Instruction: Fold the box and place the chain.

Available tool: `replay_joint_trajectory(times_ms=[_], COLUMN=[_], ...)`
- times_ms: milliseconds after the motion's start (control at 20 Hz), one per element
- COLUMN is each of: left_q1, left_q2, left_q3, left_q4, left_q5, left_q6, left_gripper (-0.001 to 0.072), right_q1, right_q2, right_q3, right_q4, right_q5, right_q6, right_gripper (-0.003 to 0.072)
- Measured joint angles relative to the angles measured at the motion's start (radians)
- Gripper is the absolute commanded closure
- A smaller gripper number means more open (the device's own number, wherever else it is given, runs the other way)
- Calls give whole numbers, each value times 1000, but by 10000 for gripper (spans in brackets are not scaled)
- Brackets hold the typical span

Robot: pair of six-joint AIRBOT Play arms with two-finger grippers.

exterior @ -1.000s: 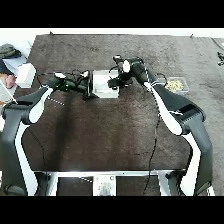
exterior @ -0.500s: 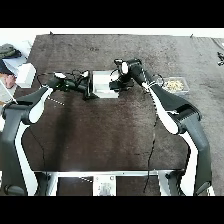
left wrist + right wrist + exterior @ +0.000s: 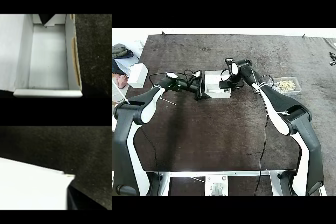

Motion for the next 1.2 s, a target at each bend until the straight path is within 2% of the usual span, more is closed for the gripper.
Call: replay_joint_trajectory(times_ms=[300, 350, 600, 1200], left_q1=[0, 0, 0, 0], left_q2=[0, 0, 0, 0], left_q3=[0, 0, 0, 0], left_q4=[-1, -1, -2, -1], left_q5=[0, 0, 1, 0], left_q6=[0, 0, -2, 0], left_gripper=[427, 427, 428, 427], right_q1=[3, 3, 3, 4], right_q2=[-9, -9, -11, -11], right_q3=[1, 1, 5, 1], right_q4=[-16, -21, -33, -21], right_q5=[-12, -17, -43, -22], right_q6=[8, 8, 11, 12], right_gripper=[326, 423, 423, 395])
